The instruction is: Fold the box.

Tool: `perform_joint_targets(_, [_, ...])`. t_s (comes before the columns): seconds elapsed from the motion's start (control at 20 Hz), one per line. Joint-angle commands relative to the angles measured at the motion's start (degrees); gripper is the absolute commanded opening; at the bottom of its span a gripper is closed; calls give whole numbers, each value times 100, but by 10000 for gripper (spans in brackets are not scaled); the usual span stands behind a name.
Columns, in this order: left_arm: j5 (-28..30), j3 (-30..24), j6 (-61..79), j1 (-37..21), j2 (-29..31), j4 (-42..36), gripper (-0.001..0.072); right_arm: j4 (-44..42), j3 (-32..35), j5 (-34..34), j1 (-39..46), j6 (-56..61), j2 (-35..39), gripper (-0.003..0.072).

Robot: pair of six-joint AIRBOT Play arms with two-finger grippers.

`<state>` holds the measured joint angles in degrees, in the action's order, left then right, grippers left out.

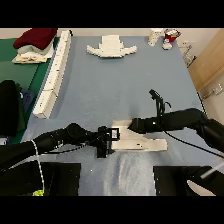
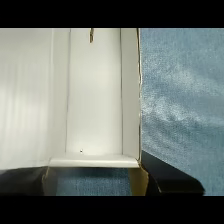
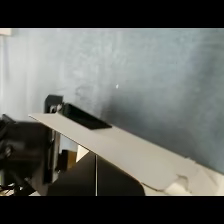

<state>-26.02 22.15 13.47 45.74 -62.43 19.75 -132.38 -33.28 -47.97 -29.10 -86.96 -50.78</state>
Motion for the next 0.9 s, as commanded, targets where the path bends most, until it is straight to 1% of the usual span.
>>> perform_joint_targets(0.0, [0, 4, -2, 0, 0, 0, 416, 319, -374, 105, -17, 35, -1082, 11])
perform_joint_targets(0.2, [0, 4, 0, 0, 0, 0, 416, 361, -372, 79, -22, 39, -1663, 11])
perform_joint_targets(0.4, [0, 4, 0, 0, 0, 0, 416, 361, -374, 81, -22, 37, -1832, 11])
perform_joint_targets(0.65, [0, 4, 0, 0, 0, 0, 416, 372, -455, 63, -20, -142, -1639, 11])
perform_joint_targets(0.75, [0, 4, 0, 0, 0, 0, 416, 470, -564, -76, -17, -363, -1357, 10])
perform_joint_targets(0.85, [0, 4, 0, 0, 0, 0, 416, 706, -656, -378, -17, -706, -938, 10])
